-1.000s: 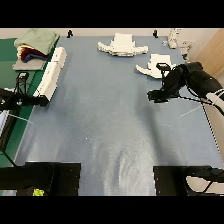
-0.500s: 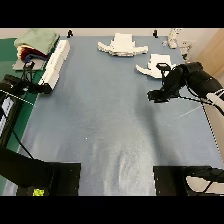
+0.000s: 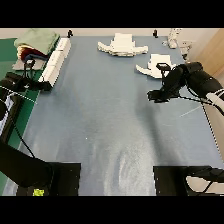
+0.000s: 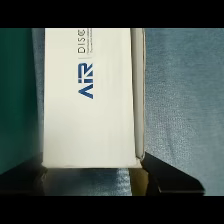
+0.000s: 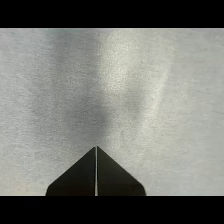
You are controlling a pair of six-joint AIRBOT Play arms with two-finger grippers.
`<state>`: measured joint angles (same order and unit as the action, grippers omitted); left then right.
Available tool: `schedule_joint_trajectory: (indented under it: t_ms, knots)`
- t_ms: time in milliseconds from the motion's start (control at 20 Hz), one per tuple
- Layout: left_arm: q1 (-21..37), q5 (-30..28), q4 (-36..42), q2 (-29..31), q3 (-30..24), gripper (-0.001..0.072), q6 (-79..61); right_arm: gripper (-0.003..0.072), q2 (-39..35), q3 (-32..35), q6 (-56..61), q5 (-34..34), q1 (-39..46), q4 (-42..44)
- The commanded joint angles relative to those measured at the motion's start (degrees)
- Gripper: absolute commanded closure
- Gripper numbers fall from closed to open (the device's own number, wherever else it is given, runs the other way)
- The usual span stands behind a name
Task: Fold the box.
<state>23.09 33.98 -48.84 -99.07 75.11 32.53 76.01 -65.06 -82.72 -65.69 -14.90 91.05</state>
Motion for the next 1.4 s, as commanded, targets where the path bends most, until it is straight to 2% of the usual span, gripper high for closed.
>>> schedule_joint_trajectory:
  t_ms: [0,150,250,450,550,750,950,1150,1250,1300,1350]
  knots:
    - [-0.04,-0.59,0.02,-0.22,0.24,0.0243,-0.35,0.0669,0.04,-0.04,0.00,0.02,0.04,0.02]
    - [-0.17,-0.48,0.48,-0.22,0.24,0.0227,-0.15,0.0668,0.04,-0.04,0.00,0.02,0.04,0.02]
    - [-0.26,-0.39,0.50,-0.22,0.24,0.0035,-0.11,0.0669,0.04,-0.04,0.00,0.04,0.04,0.02]
    - [-0.04,-0.24,0.33,0.00,0.26,0.0034,-0.11,0.0669,0.04,-0.04,0.00,0.02,0.04,0.02]
    - [0.48,1.84,-0.70,1.14,0.33,0.0033,0.11,0.0668,0.04,-0.04,0.00,0.02,0.04,0.02]
    - [2.10,11.67,-5.57,6.62,1.77,0.0033,1.05,0.0668,0.04,-0.04,0.00,0.04,0.04,0.02]
    - [2.91,22.84,-12.57,15.06,3.72,0.0033,3.56,0.0669,0.04,-0.04,0.00,0.04,0.04,0.02]
    - [2.45,31.08,-12.35,23.61,3.80,0.0037,5.62,0.0669,0.04,-0.04,0.00,0.04,0.04,0.02]
    - [1.73,35.06,-11.28,26.53,3.80,0.0047,8.61,0.0669,0.04,-0.04,0.00,0.02,0.04,0.02]
    - [1.16,37.03,-10.67,27.47,3.80,0.0104,10.88,0.0669,0.04,-0.04,0.00,0.04,0.04,0.02]
    - [0.09,39.80,-9.90,28.17,3.78,0.0360,12.66,0.0669,0.04,-0.04,0.00,0.02,0.04,0.02]
